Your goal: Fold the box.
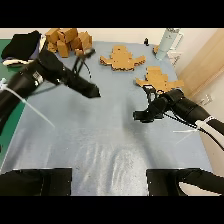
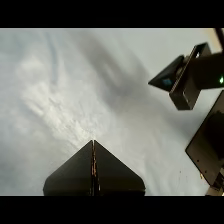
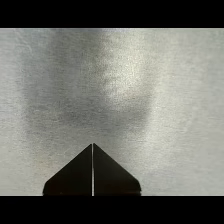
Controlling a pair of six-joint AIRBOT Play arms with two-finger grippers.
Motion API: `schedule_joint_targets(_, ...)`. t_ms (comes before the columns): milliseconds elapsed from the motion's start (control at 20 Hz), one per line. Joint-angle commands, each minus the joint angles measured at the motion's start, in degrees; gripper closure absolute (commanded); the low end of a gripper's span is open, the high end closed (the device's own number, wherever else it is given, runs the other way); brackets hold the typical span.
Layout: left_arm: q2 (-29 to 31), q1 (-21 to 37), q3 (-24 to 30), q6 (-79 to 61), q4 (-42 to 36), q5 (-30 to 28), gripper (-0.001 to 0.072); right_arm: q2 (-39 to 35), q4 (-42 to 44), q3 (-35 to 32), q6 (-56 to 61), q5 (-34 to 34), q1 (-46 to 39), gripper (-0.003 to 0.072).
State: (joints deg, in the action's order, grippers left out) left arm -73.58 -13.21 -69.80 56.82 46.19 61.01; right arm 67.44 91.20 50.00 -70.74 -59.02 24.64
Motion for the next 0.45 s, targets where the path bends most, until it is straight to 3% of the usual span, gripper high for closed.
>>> schedule_joint_targets(0, 3.9, -5.5, 11.6, 0.9, 0.6, -6.8, 0.0698, 0.0, 0.0, 0.0, 0.0, 0.0, 0.0, 0.0681)
schedule_joint_targets(200, 4.4, -6.4, 17.4, 1.6, 0.3, -6.0, 0.0695, 0.0, 0.0, 0.0, 0.0, 0.0, 0.0, 0.0681)
schedule_joint_targets(400, 4.4, -6.4, 17.8, 1.6, 0.3, -5.5, 0.0695, 0.0, 0.0, 0.0, 0.0, 0.0, 0.0, 0.0681)
